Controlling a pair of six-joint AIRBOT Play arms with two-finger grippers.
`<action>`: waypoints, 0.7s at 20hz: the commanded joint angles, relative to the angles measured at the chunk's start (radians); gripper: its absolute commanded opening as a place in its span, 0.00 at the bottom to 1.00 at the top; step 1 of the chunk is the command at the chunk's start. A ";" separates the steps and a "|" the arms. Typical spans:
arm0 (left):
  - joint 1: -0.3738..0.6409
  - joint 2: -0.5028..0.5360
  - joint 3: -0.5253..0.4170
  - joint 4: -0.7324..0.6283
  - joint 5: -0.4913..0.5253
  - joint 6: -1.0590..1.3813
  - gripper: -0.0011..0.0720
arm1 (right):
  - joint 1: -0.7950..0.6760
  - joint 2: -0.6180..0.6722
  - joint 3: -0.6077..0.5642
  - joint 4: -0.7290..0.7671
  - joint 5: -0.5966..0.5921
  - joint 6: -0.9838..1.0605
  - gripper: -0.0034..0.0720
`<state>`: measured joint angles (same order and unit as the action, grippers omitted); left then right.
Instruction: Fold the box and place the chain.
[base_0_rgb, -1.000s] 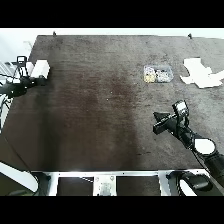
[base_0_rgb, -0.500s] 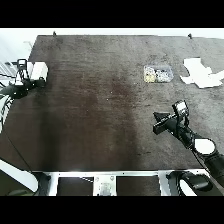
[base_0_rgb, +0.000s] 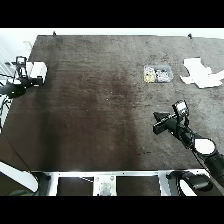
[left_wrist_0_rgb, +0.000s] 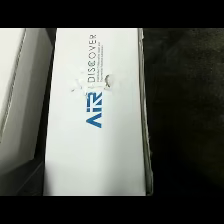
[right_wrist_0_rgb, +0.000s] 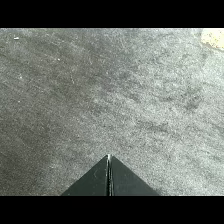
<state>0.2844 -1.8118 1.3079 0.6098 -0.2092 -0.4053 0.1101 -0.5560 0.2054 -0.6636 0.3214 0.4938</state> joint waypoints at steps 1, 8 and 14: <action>0.001 0.022 0.001 0.000 -0.070 0.013 1.00 | 0.001 0.001 -0.001 0.001 0.000 0.000 0.06; 0.002 0.175 0.001 0.057 -0.078 0.013 1.00 | 0.001 0.001 -0.001 0.001 0.000 0.000 0.06; -0.016 0.477 -0.021 0.033 -0.321 0.022 0.03 | 0.001 0.001 -0.001 0.000 0.000 0.000 0.06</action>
<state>0.2813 -1.4700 1.3018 0.6613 -0.4221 -0.3939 0.1108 -0.5560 0.2050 -0.6632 0.3214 0.4938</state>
